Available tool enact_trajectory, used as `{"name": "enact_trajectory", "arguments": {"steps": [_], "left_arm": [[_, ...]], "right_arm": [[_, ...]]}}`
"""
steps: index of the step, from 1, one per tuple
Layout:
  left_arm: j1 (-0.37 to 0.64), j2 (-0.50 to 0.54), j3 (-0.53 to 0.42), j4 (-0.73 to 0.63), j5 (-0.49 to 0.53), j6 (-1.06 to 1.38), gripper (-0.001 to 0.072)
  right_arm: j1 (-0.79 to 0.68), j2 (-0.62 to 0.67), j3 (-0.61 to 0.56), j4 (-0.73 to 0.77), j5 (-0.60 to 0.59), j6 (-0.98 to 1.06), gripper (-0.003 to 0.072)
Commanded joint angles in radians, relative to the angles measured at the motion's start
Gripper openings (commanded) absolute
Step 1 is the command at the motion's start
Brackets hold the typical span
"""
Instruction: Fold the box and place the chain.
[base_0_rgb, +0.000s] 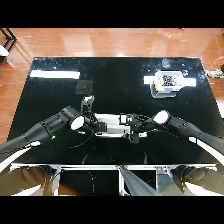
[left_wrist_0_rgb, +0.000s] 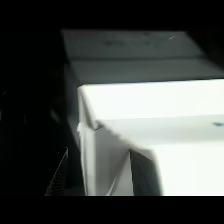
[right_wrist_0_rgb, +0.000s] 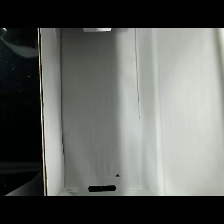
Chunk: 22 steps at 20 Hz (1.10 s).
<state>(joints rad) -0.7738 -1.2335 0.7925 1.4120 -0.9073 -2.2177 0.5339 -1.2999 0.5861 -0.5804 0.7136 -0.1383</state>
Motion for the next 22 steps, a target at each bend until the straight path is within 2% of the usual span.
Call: {"name": "enact_trajectory", "arguments": {"steps": [1,5,10,11,12,13,16,18,22], "left_arm": [[-0.003,-0.002,0.003,0.024,-0.023,-0.043,0.049],[-0.004,-0.043,0.031,0.05,-0.029,-0.068,0.0489],[-0.02,-0.115,0.097,0.088,-0.085,-0.068,0.0489],[-0.021,-0.115,0.099,0.095,-0.092,-0.068,0.048],[-0.021,-0.115,0.101,0.1,-0.101,-0.068,0.0429],[-0.021,-0.115,0.102,0.099,-0.1,-0.068,0.0412],[-0.021,-0.115,0.102,0.1,-0.099,-0.081,0.0409],[-0.022,-0.115,0.103,0.1,-0.097,-0.084,0.0347],[-0.022,-0.115,0.103,0.115,-0.097,-0.095,0.0347]], "right_arm": [[-0.001,0.0,0.0,0.0,0.0,0.0,0.0354],[-0.001,0.0,0.0,0.0,0.0,0.0,0.0354],[-0.001,0.0,0.0,0.0,0.0,0.0,0.0355],[-0.001,0.0,0.0,0.0,0.0,0.0,0.0355],[-0.001,0.0,0.0,0.0,0.0,0.0,0.0355],[-0.001,0.0,0.0,0.0,0.0,0.0,0.0355],[-0.001,0.0,0.0,0.0,0.0,0.0,0.0355],[-0.001,0.0,0.0,0.0,0.0,0.0,0.0355],[-0.001,0.0,0.0,0.0,0.0,0.0,0.0355]]}}
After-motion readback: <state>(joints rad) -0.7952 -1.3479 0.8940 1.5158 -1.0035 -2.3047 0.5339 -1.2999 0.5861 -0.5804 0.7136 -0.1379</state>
